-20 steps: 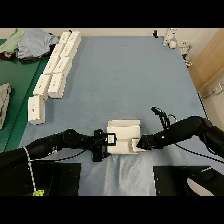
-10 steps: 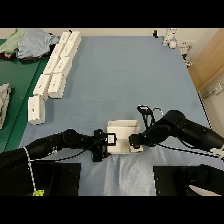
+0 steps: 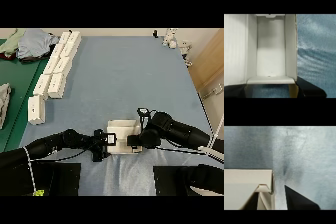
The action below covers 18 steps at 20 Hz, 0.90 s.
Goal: Fold the box.
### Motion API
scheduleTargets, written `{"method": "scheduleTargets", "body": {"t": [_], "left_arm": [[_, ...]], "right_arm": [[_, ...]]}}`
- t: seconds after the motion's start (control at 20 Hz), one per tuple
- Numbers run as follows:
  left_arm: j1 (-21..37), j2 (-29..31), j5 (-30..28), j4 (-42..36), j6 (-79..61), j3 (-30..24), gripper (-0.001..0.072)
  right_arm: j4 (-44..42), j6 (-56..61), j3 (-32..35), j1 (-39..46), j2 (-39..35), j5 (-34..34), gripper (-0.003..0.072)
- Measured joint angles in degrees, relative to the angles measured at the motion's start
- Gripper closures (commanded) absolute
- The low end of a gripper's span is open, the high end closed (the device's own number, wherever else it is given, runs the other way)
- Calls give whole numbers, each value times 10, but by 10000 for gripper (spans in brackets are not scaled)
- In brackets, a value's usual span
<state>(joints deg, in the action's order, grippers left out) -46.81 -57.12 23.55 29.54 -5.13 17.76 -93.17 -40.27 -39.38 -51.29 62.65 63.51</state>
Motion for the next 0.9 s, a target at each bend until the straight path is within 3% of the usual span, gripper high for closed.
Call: {"method": "scheduleTargets", "body": {"t": [0.55, 0.6, 0.65, 0.7, 0.75, 0.85, 0.9], "left_arm": [[0, 0, 0, 0, 0, 0, 189], [0, 0, 0, 0, 0, 0, 189], [0, 0, 0, 0, 0, 0, 189], [0, 0, 0, 0, 0, 0, 189], [0, 0, 0, 0, 0, 0, 188], [0, 0, 0, 0, 0, 0, 189], [0, 0, 0, 0, 0, 0, 189]], "right_arm": [[52, 89, -42, -36, 51, 38, 270], [54, 92, -45, -39, 57, 41, 314], [57, 96, -49, -43, 62, 44, 405], [61, 101, -52, -48, 66, 45, 427], [65, 104, -54, -51, 69, 51, 536], [73, 107, -58, -55, 73, 61, 680], [73, 108, -59, -56, 74, 64, 684]]}}
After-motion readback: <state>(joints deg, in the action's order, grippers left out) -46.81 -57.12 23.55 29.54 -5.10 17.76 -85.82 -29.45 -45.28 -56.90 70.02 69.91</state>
